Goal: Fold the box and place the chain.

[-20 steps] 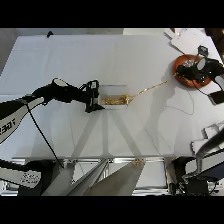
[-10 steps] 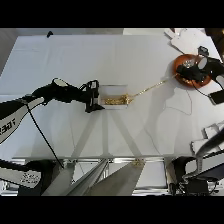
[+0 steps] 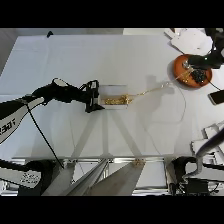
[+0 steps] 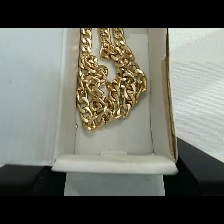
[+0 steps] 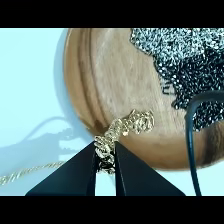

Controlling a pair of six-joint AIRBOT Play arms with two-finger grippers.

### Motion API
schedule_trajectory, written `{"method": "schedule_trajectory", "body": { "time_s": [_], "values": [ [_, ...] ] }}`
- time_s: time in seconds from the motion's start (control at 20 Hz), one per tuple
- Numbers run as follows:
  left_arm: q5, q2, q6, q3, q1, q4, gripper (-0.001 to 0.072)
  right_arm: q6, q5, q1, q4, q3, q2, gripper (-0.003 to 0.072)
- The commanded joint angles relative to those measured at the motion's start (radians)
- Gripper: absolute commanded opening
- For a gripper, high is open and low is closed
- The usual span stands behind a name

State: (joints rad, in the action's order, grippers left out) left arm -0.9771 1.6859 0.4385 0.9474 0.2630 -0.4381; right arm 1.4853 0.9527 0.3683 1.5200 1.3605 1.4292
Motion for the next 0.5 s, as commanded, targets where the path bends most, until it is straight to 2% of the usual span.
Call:
{"method": "schedule_trajectory", "body": {
  "time_s": [0.0, 0.45],
  "values": [
    [0.001, 0.000, 0.000, 0.000, 0.001, 0.000, 0.0214, -0.073, 0.146, -0.049, -0.034, 0.001, -0.101, 0.0011],
    [0.000, 0.000, 0.000, 0.000, 0.001, 0.000, 0.0214, -0.069, 0.281, -0.400, -0.123, 0.001, -0.178, 0.0011]
  ]
}}
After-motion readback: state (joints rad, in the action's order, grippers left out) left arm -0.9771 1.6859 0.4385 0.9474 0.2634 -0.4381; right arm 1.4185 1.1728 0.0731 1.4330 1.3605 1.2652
